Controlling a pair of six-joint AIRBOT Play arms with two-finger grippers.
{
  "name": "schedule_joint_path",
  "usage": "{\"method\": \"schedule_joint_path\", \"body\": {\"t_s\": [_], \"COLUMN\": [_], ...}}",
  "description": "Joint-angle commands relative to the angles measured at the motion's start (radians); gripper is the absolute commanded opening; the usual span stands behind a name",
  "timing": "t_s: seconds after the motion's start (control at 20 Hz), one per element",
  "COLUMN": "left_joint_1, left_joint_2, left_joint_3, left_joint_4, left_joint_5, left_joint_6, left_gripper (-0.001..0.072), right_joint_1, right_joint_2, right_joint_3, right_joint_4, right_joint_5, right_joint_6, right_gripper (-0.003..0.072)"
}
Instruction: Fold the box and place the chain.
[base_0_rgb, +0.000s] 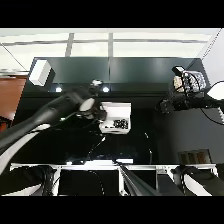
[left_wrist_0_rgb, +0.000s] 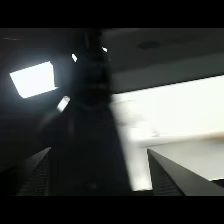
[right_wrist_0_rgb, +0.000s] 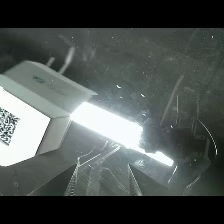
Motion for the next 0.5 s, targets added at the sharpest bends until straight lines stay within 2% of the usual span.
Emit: {"method": "schedule_joint_path", "body": {"t_s": [0.0, 0.1, 0.15, 0.2, 0.25, 0.3, 0.35, 0.4, 0.45], "left_joint_1": [0.132, 0.262, 0.341, 0.416, 0.480, 0.531, 0.561, 0.569, 0.558], "left_joint_2": [0.165, 0.275, 0.322, 0.352, 0.365, 0.360, 0.345, 0.321, 0.301], "left_joint_3": [-0.172, -0.351, -0.438, -0.508, -0.564, -0.602, -0.620, -0.623, -0.622], "left_joint_4": [0.048, -0.017, -0.128, -0.309, -0.547, -0.823, -1.022, -1.119, -1.133], "left_joint_5": [0.021, 0.148, 0.261, 0.358, 0.412, 0.386, 0.295, 0.183, 0.140], "left_joint_6": [0.072, 0.123, 0.204, 0.370, 0.632, 0.990, 1.329, 1.620, 1.800], "left_gripper": [0.0676, 0.0676, 0.0676, 0.0676, 0.0676, 0.0675, 0.0675, 0.0677, 0.0677], "right_joint_1": [0.000, 0.000, 0.000, 0.000, 0.000, 0.000, 0.000, 0.000, 0.000], "right_joint_2": [0.001, 0.001, 0.001, 0.001, 0.001, 0.001, 0.001, 0.001, 0.001], "right_joint_3": [0.000, -0.003, -0.009, -0.014, -0.018, -0.021, -0.024, -0.025, -0.027], "right_joint_4": [0.000, 0.000, 0.000, 0.000, 0.000, 0.002, 0.002, 0.003, 0.003], "right_joint_5": [-0.001, -0.006, -0.009, -0.011, -0.014, -0.018, -0.021, -0.021, -0.021], "right_joint_6": [0.018, 0.025, 0.028, 0.028, 0.031, 0.031, 0.032, 0.039, 0.043], "right_gripper": [0.0378, 0.0377, 0.0378, 0.0378, 0.0378, 0.0378, 0.0377, 0.0378, 0.0377]}}
